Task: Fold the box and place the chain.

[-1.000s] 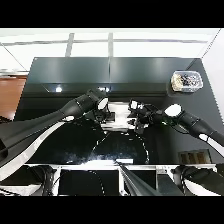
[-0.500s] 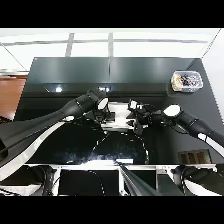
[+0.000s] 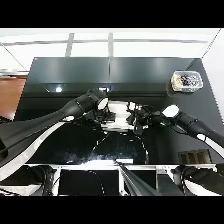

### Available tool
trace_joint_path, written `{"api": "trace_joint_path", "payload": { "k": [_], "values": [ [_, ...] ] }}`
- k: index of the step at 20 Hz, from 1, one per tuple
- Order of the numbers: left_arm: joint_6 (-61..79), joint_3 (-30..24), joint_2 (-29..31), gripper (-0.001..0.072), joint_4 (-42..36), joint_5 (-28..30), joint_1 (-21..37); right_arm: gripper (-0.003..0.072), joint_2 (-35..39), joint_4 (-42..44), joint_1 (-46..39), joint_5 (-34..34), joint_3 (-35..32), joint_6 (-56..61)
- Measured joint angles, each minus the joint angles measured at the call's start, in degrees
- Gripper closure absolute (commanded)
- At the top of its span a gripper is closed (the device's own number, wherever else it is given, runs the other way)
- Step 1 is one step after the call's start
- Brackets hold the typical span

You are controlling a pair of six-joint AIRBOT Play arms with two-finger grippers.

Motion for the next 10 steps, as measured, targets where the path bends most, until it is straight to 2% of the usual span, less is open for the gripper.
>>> {"api": "trace_joint_path", "payload": {
  "k": [2,5,10],
  "values": [
    [0.0,0.0,0.0,0.0683,0.0,0.0,0.0,0.0675,1.0,-1.5,-0.9,0.2,0.1,5.4],
    [0.0,0.0,0.0,0.0683,0.0,0.0,0.0,0.0676,5.1,-9.0,-5.8,4.6,1.9,22.1],
    [0.0,0.0,0.0,0.0683,0.1,0.0,0.0,0.0675,11.6,-20.4,-23.6,14.0,2.6,54.1]
  ]
}}
